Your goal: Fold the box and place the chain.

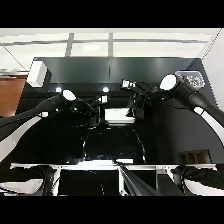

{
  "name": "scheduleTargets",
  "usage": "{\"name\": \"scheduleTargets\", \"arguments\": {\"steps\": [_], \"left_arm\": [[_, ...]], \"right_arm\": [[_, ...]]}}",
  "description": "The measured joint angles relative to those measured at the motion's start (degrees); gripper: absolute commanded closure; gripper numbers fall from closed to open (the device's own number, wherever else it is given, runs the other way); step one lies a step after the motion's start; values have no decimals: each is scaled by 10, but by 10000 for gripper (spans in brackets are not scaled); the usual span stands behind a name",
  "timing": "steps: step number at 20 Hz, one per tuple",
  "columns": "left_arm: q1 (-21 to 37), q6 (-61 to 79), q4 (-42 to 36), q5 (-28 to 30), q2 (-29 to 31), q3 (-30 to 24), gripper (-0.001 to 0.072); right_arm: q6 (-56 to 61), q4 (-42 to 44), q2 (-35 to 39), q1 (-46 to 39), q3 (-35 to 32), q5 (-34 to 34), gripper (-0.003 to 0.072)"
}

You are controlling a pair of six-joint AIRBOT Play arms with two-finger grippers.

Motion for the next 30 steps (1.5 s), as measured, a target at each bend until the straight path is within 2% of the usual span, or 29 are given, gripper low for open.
{"name": "scheduleTargets", "arguments": {"steps": [30], "left_arm": [[0, 1, 0, -3, 0, 0, 310]], "right_arm": [[68, -30, -5, 7, 0, 37, 373]]}}
